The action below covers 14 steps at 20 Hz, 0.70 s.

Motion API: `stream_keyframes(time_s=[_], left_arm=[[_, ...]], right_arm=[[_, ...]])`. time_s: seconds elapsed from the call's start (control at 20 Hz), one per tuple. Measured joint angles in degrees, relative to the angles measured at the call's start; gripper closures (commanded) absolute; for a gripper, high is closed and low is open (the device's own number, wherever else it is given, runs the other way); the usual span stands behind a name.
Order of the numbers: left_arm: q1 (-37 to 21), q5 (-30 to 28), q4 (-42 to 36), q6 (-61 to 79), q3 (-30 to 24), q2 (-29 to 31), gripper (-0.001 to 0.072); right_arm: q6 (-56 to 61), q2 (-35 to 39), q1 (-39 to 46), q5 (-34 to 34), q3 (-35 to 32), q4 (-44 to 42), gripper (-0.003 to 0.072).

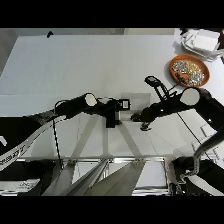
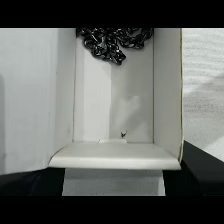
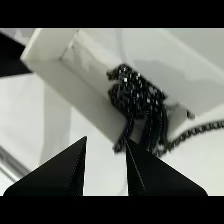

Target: Fold the box and place the chain.

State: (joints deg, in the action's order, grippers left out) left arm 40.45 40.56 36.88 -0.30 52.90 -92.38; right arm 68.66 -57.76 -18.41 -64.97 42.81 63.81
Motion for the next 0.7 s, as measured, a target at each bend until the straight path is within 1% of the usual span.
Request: stream_keyframes(time_s=[0.15,0.2,0.4,0.5,0.7], left_arm=[[0.0,0.0,0.0,0.0,0.0,0.0,0.0499],[0.0,0.0,0.0,0.0,0.0,0.0,0.0499],[0.0,0.0,0.0,0.0,0.0,0.0,0.0499],[0.0,0.0,0.0,0.0,0.0,0.0,0.0499],[0.0,0.0,0.0,0.0,0.0,0.0,0.0499]], right_arm=[[1.1,3.8,0.0,-7.0,0.6,5.9,0.0448],[1.7,4.9,0.0,-8.6,0.5,7.6,0.0468],[3.0,8.4,0.0,-12.1,-2.6,11.7,0.0465],[3.1,9.2,0.0,-10.3,-5.9,12.5,0.0463],[-0.3,9.8,-1.2,-2.3,-11.8,12.4,0.0458]])
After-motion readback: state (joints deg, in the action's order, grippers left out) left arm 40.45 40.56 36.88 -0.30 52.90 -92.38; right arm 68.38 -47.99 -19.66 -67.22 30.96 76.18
